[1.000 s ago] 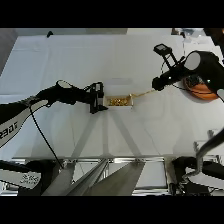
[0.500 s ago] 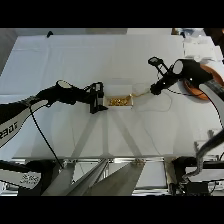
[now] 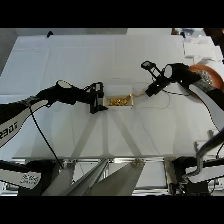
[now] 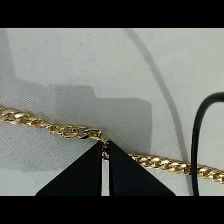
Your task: Fold the box and place the chain.
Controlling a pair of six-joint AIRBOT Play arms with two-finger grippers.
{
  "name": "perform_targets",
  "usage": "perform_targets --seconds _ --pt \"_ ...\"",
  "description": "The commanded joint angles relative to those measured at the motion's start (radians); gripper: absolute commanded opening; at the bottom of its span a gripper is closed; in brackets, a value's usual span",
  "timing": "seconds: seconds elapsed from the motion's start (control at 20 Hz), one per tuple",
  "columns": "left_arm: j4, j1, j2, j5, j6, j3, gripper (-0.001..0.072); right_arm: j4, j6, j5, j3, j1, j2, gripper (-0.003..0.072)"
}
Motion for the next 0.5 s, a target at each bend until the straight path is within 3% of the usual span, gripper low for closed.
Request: perform_targets --seconds 0.0,0.3,0.45 --pt "0.000 0.000 0.001 0.000 0.000 0.000 0.0215 -0.013 -0.002 0.000 -0.001 0.013 0.008 0.0014" --pt "0.000 0.000 0.001 0.000 0.000 0.000 0.0215 0.058 -0.023 0.031 -0.001 0.013 0.165 0.0014" --pt "0.000 0.000 0.001 0.000 0.000 0.000 0.0215 0.264 -0.099 0.097 -0.001 0.013 0.246 0.0014"
